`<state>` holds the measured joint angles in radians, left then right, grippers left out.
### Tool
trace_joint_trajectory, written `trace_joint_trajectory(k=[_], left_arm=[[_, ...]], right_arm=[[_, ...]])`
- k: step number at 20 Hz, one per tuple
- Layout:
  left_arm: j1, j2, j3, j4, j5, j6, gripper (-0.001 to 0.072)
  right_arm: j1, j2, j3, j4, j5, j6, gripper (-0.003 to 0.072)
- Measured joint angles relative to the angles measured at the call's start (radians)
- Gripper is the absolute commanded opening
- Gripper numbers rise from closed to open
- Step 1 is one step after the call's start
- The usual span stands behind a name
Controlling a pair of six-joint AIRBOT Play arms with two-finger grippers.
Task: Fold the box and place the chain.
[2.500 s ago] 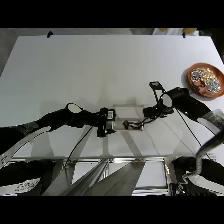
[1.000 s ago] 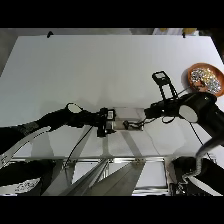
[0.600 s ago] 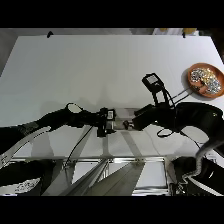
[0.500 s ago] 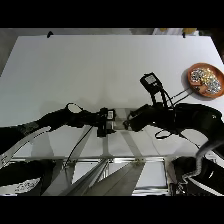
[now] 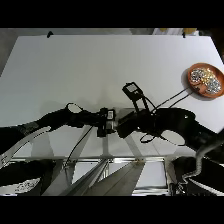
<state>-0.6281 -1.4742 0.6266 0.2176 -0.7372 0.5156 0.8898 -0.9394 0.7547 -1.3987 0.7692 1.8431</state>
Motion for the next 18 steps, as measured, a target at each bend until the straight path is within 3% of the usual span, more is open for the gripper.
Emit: trace_joint_trajectory(k=[1,7,11,16,18], left_arm=[[0.0,0.0,0.0,0.0,0.0,0.0,0.0275],[0.0,0.0,0.0,0.0,0.0,0.0,0.0275],[0.0,0.0,0.0,0.0,0.0,0.0,0.0275],[0.0,0.0,0.0,0.0,0.0,0.0,0.0275],[0.0,0.0,0.0,0.0,0.0,0.0,0.0275]], right_arm=[[0.001,-0.014,0.0,-0.006,0.004,0.007,0.0164],[-0.077,-0.044,0.096,-0.038,0.087,0.006,0.0198],[-0.238,-0.051,0.193,-0.096,0.152,-0.024,0.0197],[-0.477,-0.124,0.22,-0.185,0.268,-0.034,0.0214],[-0.549,-0.163,0.206,-0.203,0.287,-0.036,0.0393]])
